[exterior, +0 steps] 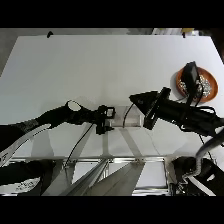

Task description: Fold the box and place the chain.

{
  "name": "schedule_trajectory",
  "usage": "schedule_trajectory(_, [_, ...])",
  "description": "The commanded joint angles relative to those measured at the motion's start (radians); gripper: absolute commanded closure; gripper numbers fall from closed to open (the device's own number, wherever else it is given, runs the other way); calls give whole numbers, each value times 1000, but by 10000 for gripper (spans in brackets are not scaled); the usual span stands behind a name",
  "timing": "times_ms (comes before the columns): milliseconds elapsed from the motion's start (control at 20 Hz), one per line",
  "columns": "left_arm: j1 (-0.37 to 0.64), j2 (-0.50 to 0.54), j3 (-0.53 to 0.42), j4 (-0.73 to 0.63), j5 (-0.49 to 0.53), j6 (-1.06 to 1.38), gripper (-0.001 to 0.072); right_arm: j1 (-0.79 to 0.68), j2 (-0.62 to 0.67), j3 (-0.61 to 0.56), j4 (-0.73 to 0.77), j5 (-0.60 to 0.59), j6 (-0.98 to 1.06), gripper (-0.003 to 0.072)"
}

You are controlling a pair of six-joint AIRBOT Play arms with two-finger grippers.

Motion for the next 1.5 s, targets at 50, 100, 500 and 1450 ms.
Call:
schedule_trajectory(50, [0,0,0,0,0,0,453,1,26,-1,0,-23,-28,668])
schedule_trajectory(100, [0,0,0,0,0,0,453,1,26,-1,-2,-22,-28,668])
schedule_trajectory(500, [0,0,0,0,0,0,453,1,-129,-1,-35,290,-24,668])
schedule_trajectory(1450, [0,0,0,0,0,0,453,-110,-348,47,-154,479,81,446])
